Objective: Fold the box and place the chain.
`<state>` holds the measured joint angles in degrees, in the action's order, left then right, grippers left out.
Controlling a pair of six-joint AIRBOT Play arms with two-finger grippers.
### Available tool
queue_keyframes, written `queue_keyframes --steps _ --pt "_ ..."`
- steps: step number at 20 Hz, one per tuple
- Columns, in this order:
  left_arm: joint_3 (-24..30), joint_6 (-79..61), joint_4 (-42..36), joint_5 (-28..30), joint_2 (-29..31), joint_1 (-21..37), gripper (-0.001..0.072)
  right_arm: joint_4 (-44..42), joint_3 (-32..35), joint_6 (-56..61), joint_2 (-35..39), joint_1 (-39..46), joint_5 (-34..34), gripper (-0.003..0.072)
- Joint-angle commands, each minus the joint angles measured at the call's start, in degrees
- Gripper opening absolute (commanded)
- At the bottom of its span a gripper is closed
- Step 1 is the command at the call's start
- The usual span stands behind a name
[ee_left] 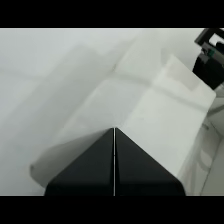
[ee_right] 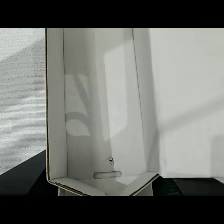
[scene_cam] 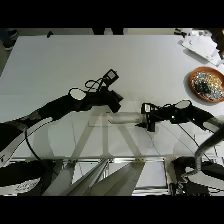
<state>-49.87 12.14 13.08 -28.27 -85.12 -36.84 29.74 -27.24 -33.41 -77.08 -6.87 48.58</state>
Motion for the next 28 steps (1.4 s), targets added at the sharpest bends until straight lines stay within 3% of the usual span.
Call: queue_keyframes --steps 1,5,11,16,18,20,22,23,24,26,28 --pt "-0.04 4.79 2.32 -4.50 -4.07 0.39 -0.0001 0.00 -0.02 -0.02 0.04 -0.02 0.02 0.0432" --pt "-0.04 8.87 6.58 -9.09 -6.40 0.39 0.0000 0.00 -0.02 -0.02 0.04 -0.02 0.02 0.0432" --pt "-0.39 9.11 6.86 -10.16 -6.10 0.39 0.0001 0.00 -0.02 -0.02 0.04 -0.02 0.02 0.0432" --pt "-3.63 8.81 7.26 -7.26 -1.68 0.55 0.0005 0.00 -0.02 -0.02 0.04 -0.02 0.02 0.0432" --pt "-3.72 8.87 9.49 -7.15 0.85 1.03 0.0042 0.00 -0.02 -0.02 0.04 -0.04 0.02 0.0432" --pt "-3.72 9.29 15.65 -11.06 3.39 2.12 0.0043 0.00 -0.02 -0.02 0.04 -0.04 0.04 0.0432" --pt "-3.72 12.59 23.96 -17.66 5.90 3.93 0.0092 0.00 -0.02 -0.02 0.04 -0.02 0.02 0.0432" --pt "-3.72 14.69 28.83 -21.55 7.26 5.01 0.0083 0.00 -0.02 -0.02 0.04 -0.04 0.02 0.0432" --pt "-3.72 17.05 33.55 -25.16 8.39 5.95 0.0022 0.00 -0.02 -0.02 0.04 -0.02 0.02 0.0432" --pt "-3.67 22.56 42.42 -32.02 10.56 7.89 0.0000 0.00 -0.02 -0.02 0.04 -0.02 0.02 0.0432" --pt "-2.23 24.11 47.08 -33.66 12.90 9.40 -0.0001 0.00 -0.02 -0.02 0.04 -0.04 0.02 0.0432"
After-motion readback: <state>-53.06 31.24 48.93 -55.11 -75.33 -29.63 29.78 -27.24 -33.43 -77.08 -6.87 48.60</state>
